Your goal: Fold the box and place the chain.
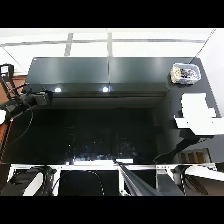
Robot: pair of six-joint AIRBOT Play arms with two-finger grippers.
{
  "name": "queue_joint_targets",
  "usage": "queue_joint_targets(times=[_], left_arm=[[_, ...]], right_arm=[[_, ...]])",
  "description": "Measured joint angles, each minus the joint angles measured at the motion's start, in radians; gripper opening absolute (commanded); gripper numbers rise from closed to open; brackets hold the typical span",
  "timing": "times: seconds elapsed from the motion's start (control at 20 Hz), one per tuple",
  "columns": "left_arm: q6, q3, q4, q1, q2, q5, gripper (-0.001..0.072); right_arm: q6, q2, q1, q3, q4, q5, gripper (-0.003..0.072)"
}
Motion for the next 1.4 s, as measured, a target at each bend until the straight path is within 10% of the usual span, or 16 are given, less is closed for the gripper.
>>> queue_joint_targets(times=[0.4, 0.6, 1.4], left_arm=[[0.0, 0.0, 0.002, 0.0, -0.029, 0.0, 0.0707], [-0.001, 0.0, 0.002, 0.0, -0.032, 0.0, 0.0707], [-0.001, 0.0, 0.002, 0.0, -0.032, 0.003, 0.0708]], right_arm=[[-0.156, -0.182, 0.004, 0.167, -0.001, 0.171, 0.0697], [-0.194, -0.21, 0.006, 0.18, -0.004, 0.231, 0.0056], [-0.276, 0.109, 0.187, -0.041, 0.35, 0.257, 0.0014]])
